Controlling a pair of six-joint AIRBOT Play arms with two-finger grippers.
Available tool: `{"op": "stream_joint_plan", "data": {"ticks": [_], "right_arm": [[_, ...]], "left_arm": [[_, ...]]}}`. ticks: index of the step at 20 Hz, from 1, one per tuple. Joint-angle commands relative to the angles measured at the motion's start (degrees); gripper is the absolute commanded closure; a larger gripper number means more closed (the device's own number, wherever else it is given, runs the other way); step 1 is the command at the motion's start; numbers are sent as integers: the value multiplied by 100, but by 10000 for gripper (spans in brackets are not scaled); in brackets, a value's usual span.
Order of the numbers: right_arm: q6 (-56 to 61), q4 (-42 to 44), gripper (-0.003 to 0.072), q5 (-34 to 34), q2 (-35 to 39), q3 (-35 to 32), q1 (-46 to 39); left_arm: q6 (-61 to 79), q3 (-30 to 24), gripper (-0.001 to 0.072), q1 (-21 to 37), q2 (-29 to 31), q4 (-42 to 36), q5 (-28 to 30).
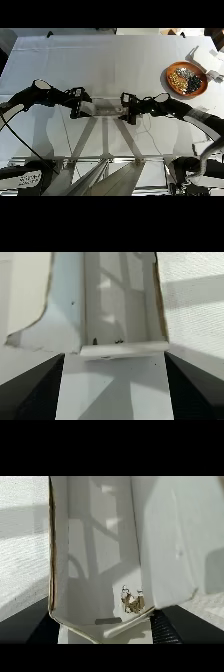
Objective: Fold the box and place the chain.
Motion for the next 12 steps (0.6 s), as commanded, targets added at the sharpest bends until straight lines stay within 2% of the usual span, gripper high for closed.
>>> {"op": "stream_joint_plan", "data": {"ticks": [1,8,12], "right_arm": [[-7,-22,148,0,0,0,0],[-9,-24,148,0,-2,0,0],[-9,-22,148,0,0,0,0]], "left_arm": [[-15,9,12,-9,-17,55,-4],[-20,9,12,-13,-52,28,0],[-256,9,13,-11,-319,-173,83]]}}
